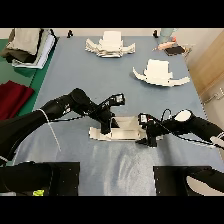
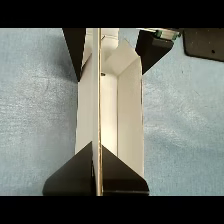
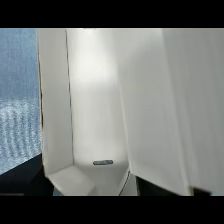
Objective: Fold the box.
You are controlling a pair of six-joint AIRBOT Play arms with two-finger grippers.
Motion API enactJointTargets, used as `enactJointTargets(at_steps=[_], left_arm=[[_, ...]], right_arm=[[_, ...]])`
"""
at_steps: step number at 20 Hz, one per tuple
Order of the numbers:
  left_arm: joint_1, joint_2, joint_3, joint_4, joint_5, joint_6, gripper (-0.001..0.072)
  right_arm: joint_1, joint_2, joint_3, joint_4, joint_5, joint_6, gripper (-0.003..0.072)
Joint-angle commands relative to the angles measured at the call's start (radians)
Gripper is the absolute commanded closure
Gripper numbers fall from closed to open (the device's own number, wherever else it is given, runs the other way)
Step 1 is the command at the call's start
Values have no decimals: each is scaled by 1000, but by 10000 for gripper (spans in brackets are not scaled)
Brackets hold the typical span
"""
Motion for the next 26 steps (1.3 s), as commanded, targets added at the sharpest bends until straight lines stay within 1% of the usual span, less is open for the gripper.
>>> enactJointTargets(at_steps=[1, 6, 7, 8, 26], left_arm=[[0, 0, 0, 0, 0, 0, 692], [0, 0, 0, 0, 0, 0, 692], [0, 0, 0, 0, 0, 0, 692], [0, 0, 0, 0, 0, 0, 691], [0, 0, 0, 0, 0, 0, 692]], right_arm=[[0, -1, 0, -4, -6, 1, 51], [0, -2, -5, -4, -7, 1, 54], [0, -2, -5, -4, -7, 1, 100], [0, -2, -5, -4, -8, 1, 121], [0, -2, -4, -7, -7, 1, 119]])
